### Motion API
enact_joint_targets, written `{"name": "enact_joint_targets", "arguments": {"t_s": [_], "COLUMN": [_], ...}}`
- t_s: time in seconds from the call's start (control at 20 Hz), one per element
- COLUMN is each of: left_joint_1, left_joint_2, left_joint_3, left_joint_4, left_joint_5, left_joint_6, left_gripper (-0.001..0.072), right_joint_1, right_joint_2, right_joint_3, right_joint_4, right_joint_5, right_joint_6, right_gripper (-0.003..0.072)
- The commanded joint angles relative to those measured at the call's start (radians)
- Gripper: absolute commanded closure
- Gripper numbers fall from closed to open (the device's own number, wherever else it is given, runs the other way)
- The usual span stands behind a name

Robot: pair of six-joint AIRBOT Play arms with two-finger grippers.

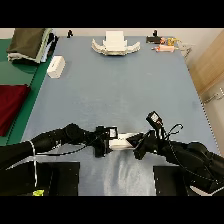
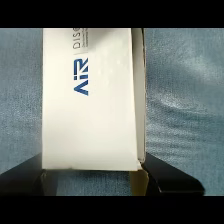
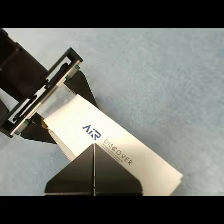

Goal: Fold the box.

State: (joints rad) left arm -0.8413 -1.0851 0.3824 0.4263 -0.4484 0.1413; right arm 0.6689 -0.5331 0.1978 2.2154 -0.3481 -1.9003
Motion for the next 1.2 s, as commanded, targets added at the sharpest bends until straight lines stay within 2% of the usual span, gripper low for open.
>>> {"name": "enact_joint_targets", "arguments": {"t_s": [0.0, 0.5, 1.15], "left_joint_1": [-0.001, -0.001, -0.001], "left_joint_2": [0.0, 0.0, 0.0], "left_joint_3": [0.001, 0.001, 0.001], "left_joint_4": [0.0, 0.0, 0.0], "left_joint_5": [0.0, 0.0, 0.0], "left_joint_6": [0.0, 0.0, 0.0], "left_gripper": [0.0243, 0.0243, 0.0243], "right_joint_1": [0.0, 0.0, 0.0], "right_joint_2": [0.001, -0.004, -0.004], "right_joint_3": [-0.023, -0.091, -0.091], "right_joint_4": [-0.001, 0.0, -0.004], "right_joint_5": [-0.006, -0.027, -0.04], "right_joint_6": [0.003, 0.004, 0.004], "right_gripper": [0.0686, 0.0686, 0.0685]}}
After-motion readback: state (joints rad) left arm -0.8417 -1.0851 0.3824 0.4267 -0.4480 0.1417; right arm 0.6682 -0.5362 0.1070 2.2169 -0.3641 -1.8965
